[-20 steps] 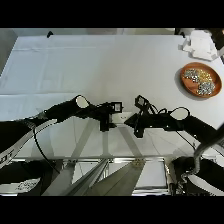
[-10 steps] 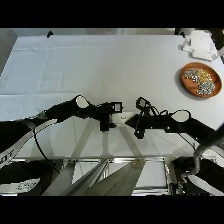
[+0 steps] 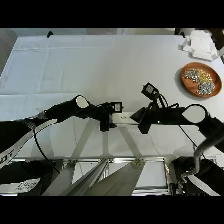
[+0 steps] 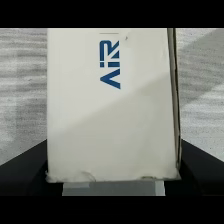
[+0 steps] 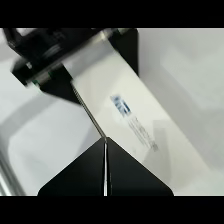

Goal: Fold the box and place the chain.

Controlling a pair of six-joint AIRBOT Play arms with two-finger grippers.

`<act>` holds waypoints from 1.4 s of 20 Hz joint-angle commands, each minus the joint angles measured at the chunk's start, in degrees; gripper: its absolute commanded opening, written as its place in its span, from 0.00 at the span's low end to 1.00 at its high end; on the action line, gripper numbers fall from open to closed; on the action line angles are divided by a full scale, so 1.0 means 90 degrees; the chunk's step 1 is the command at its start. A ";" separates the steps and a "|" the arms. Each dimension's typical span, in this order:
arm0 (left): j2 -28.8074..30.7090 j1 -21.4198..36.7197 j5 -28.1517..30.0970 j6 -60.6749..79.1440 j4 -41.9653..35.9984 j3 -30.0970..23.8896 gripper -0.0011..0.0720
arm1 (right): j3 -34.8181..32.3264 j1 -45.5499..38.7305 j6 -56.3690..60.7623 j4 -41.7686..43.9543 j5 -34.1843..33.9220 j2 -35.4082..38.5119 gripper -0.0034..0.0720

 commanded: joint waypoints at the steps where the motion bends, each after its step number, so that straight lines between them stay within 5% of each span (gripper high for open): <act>1: 0.0002 0.0000 0.0002 0.0005 0.0005 0.0002 0.61 | 0.0435 0.0000 0.2900 -0.2744 0.1758 0.0102 0.07; 6: 0.0000 0.0000 0.0002 0.0007 0.0005 0.0002 0.61 | 0.0432 0.0000 0.4738 -0.3497 0.3623 0.0010 0.07; 13: 0.0000 0.0000 -0.0063 0.0005 0.0002 0.0002 0.61 | 0.0432 0.0002 0.7303 -0.3453 0.3626 0.0012 0.07; 18: 0.0002 -0.0002 -0.0595 -0.0211 -0.0007 0.0002 0.60 | 0.0432 0.0002 0.7512 -0.2992 0.3412 0.0010 0.07; 22: 0.0121 0.0012 -0.0823 -0.0792 0.0211 0.0005 0.02 | 0.0432 0.0002 0.7512 -0.2871 0.3016 0.0012 0.07; 28: 0.1076 0.0520 -0.0255 -0.2535 0.1144 0.0005 0.02 | 0.0432 0.0002 0.7502 -0.2878 0.2314 0.0010 0.07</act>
